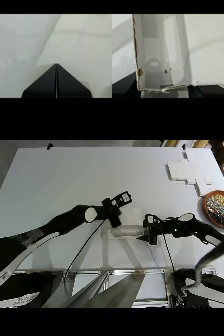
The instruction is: Fold the box and place the chain.
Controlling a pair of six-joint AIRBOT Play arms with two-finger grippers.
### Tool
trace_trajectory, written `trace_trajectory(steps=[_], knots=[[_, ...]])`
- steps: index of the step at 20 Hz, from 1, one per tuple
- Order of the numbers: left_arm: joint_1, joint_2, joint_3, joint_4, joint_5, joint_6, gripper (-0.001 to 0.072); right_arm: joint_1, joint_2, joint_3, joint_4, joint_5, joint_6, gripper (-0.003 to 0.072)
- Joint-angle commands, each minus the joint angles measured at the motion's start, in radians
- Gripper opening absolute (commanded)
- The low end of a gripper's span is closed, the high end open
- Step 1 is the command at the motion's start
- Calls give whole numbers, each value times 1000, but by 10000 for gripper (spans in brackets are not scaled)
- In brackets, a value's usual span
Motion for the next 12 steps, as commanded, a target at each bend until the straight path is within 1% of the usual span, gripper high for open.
trace_trajectory(steps=[1, 2, 4, 6, 7, 9, 10, 12], knots=[[45, 124, 1, 122, -254, -3, 8, 0, 0, 0, 0, 0, 0, 409], [60, 159, 1, 154, -335, -3, 7, 1, 0, 0, 0, 0, 0, 409], [81, 194, 0, 196, -457, 4, 8, 1, 0, 0, 0, 0, 0, 409], [93, 189, -5, 201, -519, 94, 12, 1, 0, 0, 0, 0, 0, 410], [95, 185, -18, 190, -517, 167, 43, 1, 0, 0, 0, 0, 0, 409], [95, 168, -51, 144, -505, 341, 179, 1, 0, 0, 0, 0, 0, 409], [95, 157, -70, 113, -503, 420, 227, 1, 0, 0, 0, 0, 0, 409], [94, 133, -95, 54, -498, 532, 231, 1, 0, 0, 0, 0, 0, 409]])
